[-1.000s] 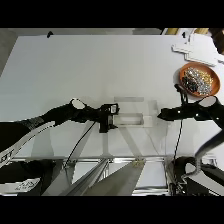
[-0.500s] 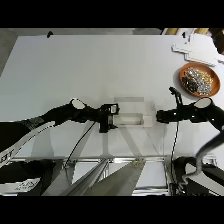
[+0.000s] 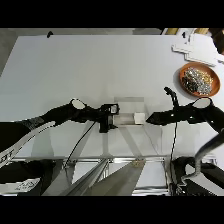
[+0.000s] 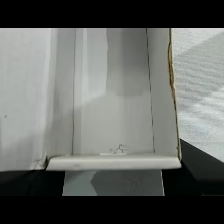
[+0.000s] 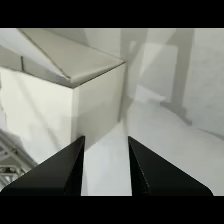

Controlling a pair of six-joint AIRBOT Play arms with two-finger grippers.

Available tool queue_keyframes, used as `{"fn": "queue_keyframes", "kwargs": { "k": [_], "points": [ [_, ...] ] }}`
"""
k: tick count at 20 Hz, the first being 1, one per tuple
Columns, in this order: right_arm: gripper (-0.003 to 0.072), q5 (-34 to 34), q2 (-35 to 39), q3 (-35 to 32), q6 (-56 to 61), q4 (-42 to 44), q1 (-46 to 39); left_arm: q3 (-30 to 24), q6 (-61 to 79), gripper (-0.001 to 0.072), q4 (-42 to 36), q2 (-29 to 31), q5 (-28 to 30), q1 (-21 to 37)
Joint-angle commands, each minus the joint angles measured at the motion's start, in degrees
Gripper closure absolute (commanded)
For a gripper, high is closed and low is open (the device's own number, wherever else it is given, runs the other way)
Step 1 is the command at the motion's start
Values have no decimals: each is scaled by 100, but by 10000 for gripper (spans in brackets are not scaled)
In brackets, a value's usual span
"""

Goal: Fold the box and place the chain.

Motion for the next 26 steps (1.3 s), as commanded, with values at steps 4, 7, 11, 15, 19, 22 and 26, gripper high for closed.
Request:
{"fn": "queue_keyframes", "kwargs": {
  "k": [4,7,11,15,19,22,26],
  "points": [
    [345,-17,24,0,-33,74,236,-2,0,503,2,4,-92,-2],
    [347,-157,170,2,-28,13,236,-2,0,503,2,4,-122,-2],
    [348,-444,428,4,181,-157,219,-2,0,503,2,4,-146,-2],
    [348,-289,426,4,175,153,221,-2,0,503,2,4,-146,-2],
    [344,-321,426,4,136,372,341,-2,0,503,2,4,-144,-2],
    [263,-680,426,4,168,343,715,-2,0,503,2,4,-144,-2],
    [267,-1403,426,11,968,-105,1274,-2,0,503,2,4,-146,-2]
  ]
}}
